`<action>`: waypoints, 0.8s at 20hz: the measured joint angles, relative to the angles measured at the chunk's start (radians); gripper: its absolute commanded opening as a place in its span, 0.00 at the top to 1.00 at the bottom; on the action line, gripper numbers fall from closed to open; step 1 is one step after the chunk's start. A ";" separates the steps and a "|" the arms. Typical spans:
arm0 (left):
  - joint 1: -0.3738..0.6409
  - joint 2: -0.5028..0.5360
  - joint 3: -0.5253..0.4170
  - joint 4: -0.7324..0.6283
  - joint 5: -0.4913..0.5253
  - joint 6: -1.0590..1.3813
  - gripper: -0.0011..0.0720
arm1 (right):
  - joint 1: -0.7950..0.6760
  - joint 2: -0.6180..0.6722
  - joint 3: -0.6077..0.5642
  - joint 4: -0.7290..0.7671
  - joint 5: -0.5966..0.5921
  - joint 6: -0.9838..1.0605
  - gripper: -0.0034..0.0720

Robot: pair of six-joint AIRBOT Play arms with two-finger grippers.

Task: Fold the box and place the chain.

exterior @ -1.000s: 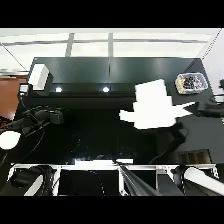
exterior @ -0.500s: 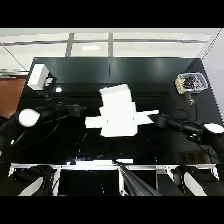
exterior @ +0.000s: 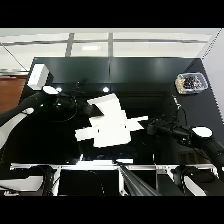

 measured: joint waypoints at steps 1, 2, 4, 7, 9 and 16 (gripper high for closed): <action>0.000 -0.031 0.016 0.000 -0.047 0.036 0.24 | 0.003 0.000 -0.001 0.001 -0.002 0.000 0.94; 0.000 -0.055 0.026 0.009 -0.080 0.061 0.34 | 0.005 0.000 0.000 0.001 -0.005 0.000 0.94; 0.000 -0.089 0.041 0.025 -0.132 0.113 0.52 | 0.008 0.000 -0.001 0.002 -0.013 0.000 0.94; -0.002 -0.115 0.054 0.039 -0.172 0.191 0.91 | 0.010 0.000 -0.001 0.002 -0.037 -0.001 0.94; -0.003 -0.122 0.064 0.038 -0.195 0.241 0.95 | 0.011 0.000 0.000 -0.006 -0.046 0.000 0.91; -0.007 -0.114 0.102 0.049 -0.179 0.292 0.96 | -0.026 0.000 0.122 -0.272 0.009 0.084 0.06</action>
